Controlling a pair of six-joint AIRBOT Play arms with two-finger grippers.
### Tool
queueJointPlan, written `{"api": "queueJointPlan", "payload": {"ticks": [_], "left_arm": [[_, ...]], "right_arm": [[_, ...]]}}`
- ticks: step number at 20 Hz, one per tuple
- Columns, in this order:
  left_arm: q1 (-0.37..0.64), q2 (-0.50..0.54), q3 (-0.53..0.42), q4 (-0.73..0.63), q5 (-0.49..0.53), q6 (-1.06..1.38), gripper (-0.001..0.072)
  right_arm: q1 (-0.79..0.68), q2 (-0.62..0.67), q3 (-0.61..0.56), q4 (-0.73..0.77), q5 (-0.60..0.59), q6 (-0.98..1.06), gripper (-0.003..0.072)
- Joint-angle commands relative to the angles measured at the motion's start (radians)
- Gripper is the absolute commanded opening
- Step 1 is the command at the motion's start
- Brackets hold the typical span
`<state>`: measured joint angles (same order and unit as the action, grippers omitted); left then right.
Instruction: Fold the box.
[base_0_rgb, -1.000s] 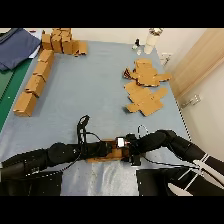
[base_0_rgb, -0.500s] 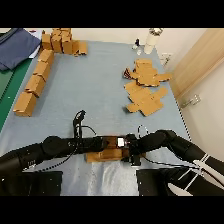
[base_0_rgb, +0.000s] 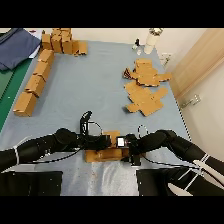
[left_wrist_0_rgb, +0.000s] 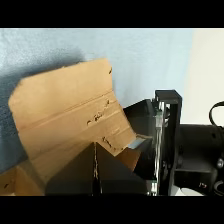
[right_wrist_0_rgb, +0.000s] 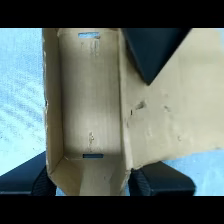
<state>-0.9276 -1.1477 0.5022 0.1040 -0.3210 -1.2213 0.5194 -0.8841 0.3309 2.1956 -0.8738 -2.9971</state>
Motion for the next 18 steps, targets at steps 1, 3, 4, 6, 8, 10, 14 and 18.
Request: {"api": "queueJointPlan", "payload": {"ticks": [1,3,4,6,8,10,14,18], "left_arm": [[0.012,-0.032,0.006,-0.007,-0.029,0.01,0.0007],[0.033,-0.044,0.006,-0.008,-0.042,0.026,0.0007],[0.043,-0.048,0.008,-0.007,-0.054,0.031,0.0007],[0.051,-0.046,0.019,-0.007,-0.056,0.074,0.0007],[0.059,-0.018,0.031,-0.006,-0.047,0.137,0.0007],[0.066,0.029,0.03,0.06,-0.047,0.145,0.0007],[0.068,0.158,0.013,0.315,-0.047,0.149,0.0007],[0.069,0.267,-0.069,0.373,-0.031,0.223,0.0007]], "right_arm": [[0.0,0.0,0.0,0.0,0.0,-0.003,0.0507],[0.0,0.0,0.0,0.0,0.0,-0.003,0.0508],[0.0,0.0,0.0,0.0,0.0,-0.003,0.0508],[0.0,0.0,0.0,0.0,0.0,-0.003,0.0508],[0.0,0.0,0.0,0.0,0.0,-0.003,0.0507],[0.0,0.0,0.0,0.0,0.0,-0.003,0.0507],[0.0,0.0,0.0,0.0,0.0,-0.003,0.0508],[0.0,0.0,0.0,0.0,0.0,-0.003,0.0508]]}}
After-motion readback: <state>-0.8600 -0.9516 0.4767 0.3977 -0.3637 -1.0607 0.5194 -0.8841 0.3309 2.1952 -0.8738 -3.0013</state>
